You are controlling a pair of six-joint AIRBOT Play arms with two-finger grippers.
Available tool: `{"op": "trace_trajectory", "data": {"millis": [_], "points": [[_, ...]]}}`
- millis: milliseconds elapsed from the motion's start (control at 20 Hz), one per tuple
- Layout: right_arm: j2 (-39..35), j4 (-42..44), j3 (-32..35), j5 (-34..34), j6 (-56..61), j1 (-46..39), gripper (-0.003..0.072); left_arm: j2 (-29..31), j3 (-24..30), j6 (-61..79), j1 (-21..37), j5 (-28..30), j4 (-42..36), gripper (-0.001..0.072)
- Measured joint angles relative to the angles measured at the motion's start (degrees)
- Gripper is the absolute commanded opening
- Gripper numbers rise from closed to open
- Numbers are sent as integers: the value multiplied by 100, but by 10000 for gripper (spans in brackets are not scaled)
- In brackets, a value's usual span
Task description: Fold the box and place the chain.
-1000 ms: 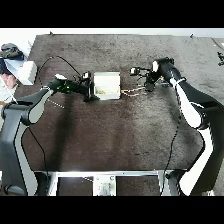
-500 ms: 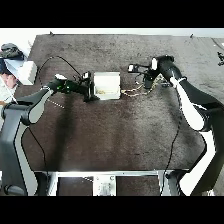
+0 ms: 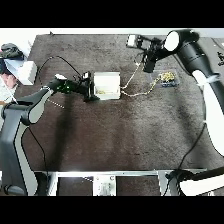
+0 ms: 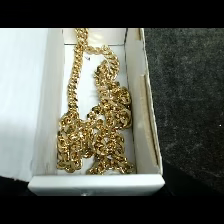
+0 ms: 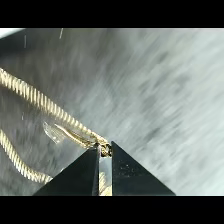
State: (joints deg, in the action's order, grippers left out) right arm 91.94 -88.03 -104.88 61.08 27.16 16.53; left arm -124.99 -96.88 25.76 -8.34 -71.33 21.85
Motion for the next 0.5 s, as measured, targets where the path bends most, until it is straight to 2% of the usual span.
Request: {"op": "trace_trajectory", "data": {"millis": [250, 500], "points": [[-579, 675, 2, -479, 2, 413, 13, 0, 0, 0, 0, 0, 0, 468], [-476, 1375, 7, -872, 101, 682, 14, 0, 0, 0, 0, -2, -2, 469]]}}
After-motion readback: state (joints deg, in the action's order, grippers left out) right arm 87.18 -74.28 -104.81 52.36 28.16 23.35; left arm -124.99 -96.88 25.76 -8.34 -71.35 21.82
